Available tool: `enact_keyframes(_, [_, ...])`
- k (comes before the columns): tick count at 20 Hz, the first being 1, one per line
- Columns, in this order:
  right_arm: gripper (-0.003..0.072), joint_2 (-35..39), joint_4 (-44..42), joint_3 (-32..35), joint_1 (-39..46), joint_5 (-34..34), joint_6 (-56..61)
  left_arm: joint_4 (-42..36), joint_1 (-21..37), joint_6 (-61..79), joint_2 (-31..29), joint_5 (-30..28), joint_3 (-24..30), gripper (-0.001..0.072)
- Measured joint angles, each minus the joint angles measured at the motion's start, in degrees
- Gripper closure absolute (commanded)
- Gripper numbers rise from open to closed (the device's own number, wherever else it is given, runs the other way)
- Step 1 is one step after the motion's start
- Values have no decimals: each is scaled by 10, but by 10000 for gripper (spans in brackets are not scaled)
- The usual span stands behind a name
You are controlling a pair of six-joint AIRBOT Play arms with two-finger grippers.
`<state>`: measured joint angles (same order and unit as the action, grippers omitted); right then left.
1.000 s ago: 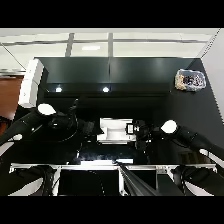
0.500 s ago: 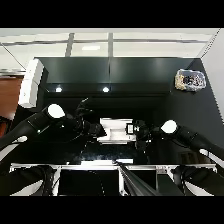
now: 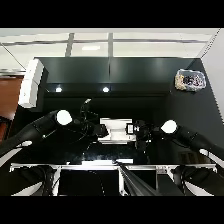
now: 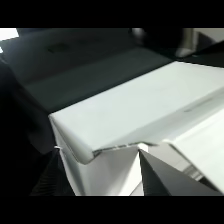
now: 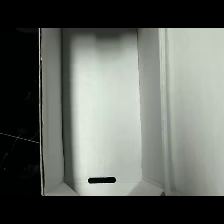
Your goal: Fold the box and place the chain.
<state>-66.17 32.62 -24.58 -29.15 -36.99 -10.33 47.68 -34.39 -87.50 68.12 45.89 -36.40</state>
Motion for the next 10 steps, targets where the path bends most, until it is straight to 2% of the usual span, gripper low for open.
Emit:
enact_keyframes(4, [454, 0, 0, 0, 0, 0, 0, 48, -13, -51, 9, 5, -24, 135])
enact_keyframes(10, [454, 0, 0, 0, 0, 0, 0, 242, -85, -213, 72, 111, -130, 146])
